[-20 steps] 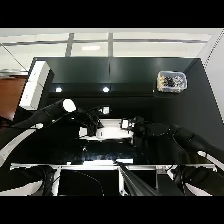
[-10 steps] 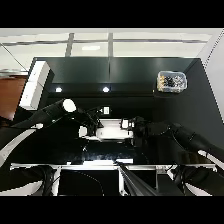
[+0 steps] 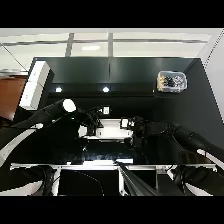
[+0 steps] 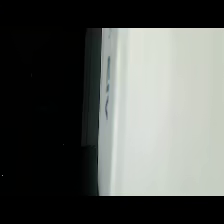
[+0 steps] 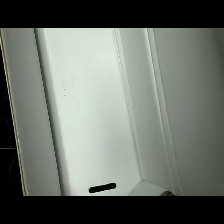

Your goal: Fold the box and place the chain.

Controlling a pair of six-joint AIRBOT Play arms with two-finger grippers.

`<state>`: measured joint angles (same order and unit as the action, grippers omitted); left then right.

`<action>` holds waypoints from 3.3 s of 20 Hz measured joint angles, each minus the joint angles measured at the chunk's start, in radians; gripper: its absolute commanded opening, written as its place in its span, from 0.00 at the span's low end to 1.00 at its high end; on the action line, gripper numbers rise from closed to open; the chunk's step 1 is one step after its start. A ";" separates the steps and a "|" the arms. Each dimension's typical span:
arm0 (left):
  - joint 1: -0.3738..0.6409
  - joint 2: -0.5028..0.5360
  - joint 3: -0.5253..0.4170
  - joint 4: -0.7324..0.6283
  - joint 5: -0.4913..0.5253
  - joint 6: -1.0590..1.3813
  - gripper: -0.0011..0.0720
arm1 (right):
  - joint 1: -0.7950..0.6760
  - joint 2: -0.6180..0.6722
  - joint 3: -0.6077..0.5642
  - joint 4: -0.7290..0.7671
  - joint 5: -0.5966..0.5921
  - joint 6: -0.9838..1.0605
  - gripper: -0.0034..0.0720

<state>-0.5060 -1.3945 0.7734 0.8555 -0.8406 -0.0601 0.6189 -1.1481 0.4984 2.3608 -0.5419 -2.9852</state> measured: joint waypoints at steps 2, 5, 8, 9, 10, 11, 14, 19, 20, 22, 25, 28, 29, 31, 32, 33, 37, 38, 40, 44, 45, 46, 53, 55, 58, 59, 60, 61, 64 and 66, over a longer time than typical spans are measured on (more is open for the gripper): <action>0.000 0.000 0.000 -0.001 0.000 0.000 0.05 | 0.003 -0.005 0.000 0.002 -0.001 0.000 0.99; 0.000 0.000 0.000 -0.002 0.000 0.000 0.06 | 0.005 -0.007 0.000 0.004 -0.001 0.000 0.99; 0.000 0.000 0.000 -0.003 0.000 0.000 0.06 | 0.006 -0.009 0.000 0.005 -0.001 0.000 0.95; 0.000 0.000 0.000 -0.003 0.000 0.001 0.06 | 0.006 -0.009 0.000 0.005 -0.002 0.000 0.78; 0.000 0.000 0.000 -0.003 0.000 0.001 0.06 | 0.006 -0.009 0.000 0.005 -0.003 0.000 0.77; 0.000 0.000 0.000 -0.003 0.000 0.001 0.06 | 0.006 -0.009 0.000 0.005 -0.003 0.000 0.77; 0.000 0.000 0.001 -0.002 0.002 0.000 0.25 | 0.006 -0.009 0.000 0.006 -0.002 -0.001 0.77; 0.001 0.024 0.005 0.003 0.000 0.000 0.83 | 0.006 -0.009 0.001 0.006 0.001 -0.003 0.77; 0.001 0.033 0.006 0.003 0.000 0.000 0.93 | 0.006 -0.009 0.001 0.006 0.005 -0.002 0.77; 0.001 0.059 0.011 0.002 0.000 0.000 0.99 | 0.006 -0.009 0.001 0.006 0.008 0.000 0.77; 0.009 0.103 0.014 0.005 -0.014 -0.008 0.99 | 0.006 -0.009 0.001 0.004 0.011 0.001 0.77; 0.040 0.168 0.015 0.074 -0.040 -0.101 0.99 | 0.007 -0.009 0.001 0.003 0.014 0.003 0.77; 0.056 0.193 0.016 0.100 -0.056 -0.145 0.98 | 0.007 -0.010 0.001 0.003 0.014 0.003 0.77; 0.097 0.253 0.016 0.145 -0.112 -0.241 0.66 | 0.006 -0.009 0.001 0.003 0.014 0.003 0.77; 0.117 0.283 0.016 0.159 -0.157 -0.298 0.23 | 0.007 -0.009 0.001 0.002 0.014 0.003 0.77; 0.134 0.309 0.016 0.170 -0.196 -0.347 0.05 | 0.007 -0.009 0.001 0.002 0.014 0.003 0.77; 0.166 0.373 -0.010 0.097 -0.374 -0.493 0.05 | 0.007 -0.009 0.001 0.002 0.014 0.003 0.77; 0.160 0.380 -0.028 0.041 -0.381 -0.503 0.05 | 0.007 -0.010 0.001 0.002 0.014 0.003 0.77; 0.141 0.388 -0.073 -0.077 -0.331 -0.508 0.05 | 0.006 -0.009 0.001 0.002 0.014 0.003 0.77; 0.100 0.373 -0.133 -0.248 -0.063 -0.496 0.05 | 0.007 -0.009 0.001 0.002 0.014 0.003 0.77; 0.087 0.356 -0.140 -0.272 0.009 -0.493 0.05 | 0.006 -0.009 0.001 0.002 0.014 0.003 0.77; 0.074 0.337 -0.145 -0.290 0.071 -0.492 0.05 | 0.006 -0.009 0.001 0.002 0.014 0.004 0.77; -0.003 0.182 -0.155 -0.336 0.283 -0.488 0.05 | 0.007 -0.009 0.001 0.003 0.015 0.004 0.77; -0.003 0.169 -0.154 -0.331 0.282 -0.488 0.05 | 0.006 -0.009 0.001 0.002 0.015 0.004 0.77; 0.033 0.203 -0.142 -0.287 0.269 -0.488 0.37 | 0.007 -0.009 0.001 0.002 0.015 0.003 0.77; 0.058 0.227 -0.138 -0.277 0.254 -0.489 0.85 | 0.007 -0.009 0.001 0.002 0.015 0.003 0.77; 0.087 0.254 -0.134 -0.267 0.229 -0.489 1.00 | 0.006 -0.009 0.001 0.002 0.015 0.003 0.77; 0.123 0.283 -0.130 -0.253 0.184 -0.491 1.00 | 0.007 -0.009 0.001 0.001 0.015 0.003 0.77; 0.239 0.361 -0.126 -0.149 0.031 -0.492 1.00 | 0.006 -0.009 0.001 0.001 0.015 0.003 0.77; 0.291 0.388 -0.126 -0.050 -0.081 -0.468 1.00 | 0.007 -0.009 0.001 0.001 0.015 0.003 0.77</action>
<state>-0.2150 -1.0069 0.6472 0.8055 -0.9218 -0.5285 0.6258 -1.1572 0.4992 2.3619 -0.5270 -2.9822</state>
